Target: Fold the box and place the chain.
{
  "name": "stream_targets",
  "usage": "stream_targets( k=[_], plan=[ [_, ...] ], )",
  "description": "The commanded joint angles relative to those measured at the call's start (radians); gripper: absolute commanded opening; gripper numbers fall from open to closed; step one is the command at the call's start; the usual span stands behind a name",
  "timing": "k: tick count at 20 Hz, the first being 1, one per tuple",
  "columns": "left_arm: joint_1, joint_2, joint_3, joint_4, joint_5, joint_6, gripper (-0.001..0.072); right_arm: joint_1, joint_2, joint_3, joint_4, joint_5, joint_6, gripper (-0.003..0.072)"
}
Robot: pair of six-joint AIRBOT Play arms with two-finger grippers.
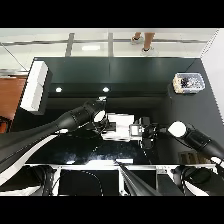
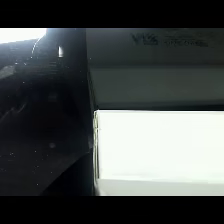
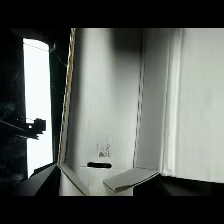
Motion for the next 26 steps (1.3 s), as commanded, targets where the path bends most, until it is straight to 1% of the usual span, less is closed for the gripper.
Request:
stream_targets(
  k=[1,3,4,5,7,11,12,13,14,17,18,22,26],
  plan=[
    [0.001,0.000,0.001,-0.006,0.001,-0.001,0.0029,0.000,0.005,0.000,-0.019,-0.008,-0.001,0.0619],
    [0.001,0.000,0.001,-0.004,0.001,0.000,0.0029,0.000,0.006,0.000,-0.019,-0.034,-0.003,0.0611],
    [0.001,0.000,0.001,-0.004,0.001,0.000,0.0029,0.000,0.005,0.000,-0.019,-0.037,-0.003,0.0531],
    [0.001,0.000,0.001,-0.004,0.001,-0.001,0.0029,0.000,0.005,0.000,-0.018,-0.035,-0.002,0.0479],
    [0.001,0.000,0.001,-0.004,0.001,-0.001,0.0029,0.000,0.003,0.000,0.000,-0.027,0.002,0.0479],
    [0.001,0.000,0.001,-0.004,0.001,-0.001,0.0029,0.002,-0.016,-0.002,0.097,-0.023,0.003,0.0477],
    [0.001,0.000,0.001,-0.005,0.001,-0.001,0.0029,0.002,-0.024,-0.002,0.133,-0.017,0.006,0.0388],
    [0.001,0.000,0.001,-0.005,0.001,-0.001,0.0029,0.003,-0.034,-0.002,0.172,-0.006,0.006,0.0274],
    [0.001,0.000,0.001,-0.005,0.001,-0.001,0.0029,0.005,-0.048,-0.002,0.211,-0.003,0.006,0.0225],
    [0.001,0.000,0.001,-0.008,0.001,-0.001,0.0029,0.024,-0.090,-0.002,0.322,-0.030,0.006,0.0224],
    [0.001,0.000,0.001,-0.008,0.001,-0.001,0.0029,0.027,-0.099,-0.002,0.332,-0.030,0.006,0.0224],
    [0.001,0.000,0.001,-0.008,-0.005,-0.001,0.0029,-0.004,-0.091,-0.002,0.248,-0.034,0.068,0.0226],
    [0.001,0.000,0.001,-0.008,-0.003,-0.001,0.0029,-0.071,-0.035,-0.001,0.127,-0.010,0.136,0.0226]
  ],
)
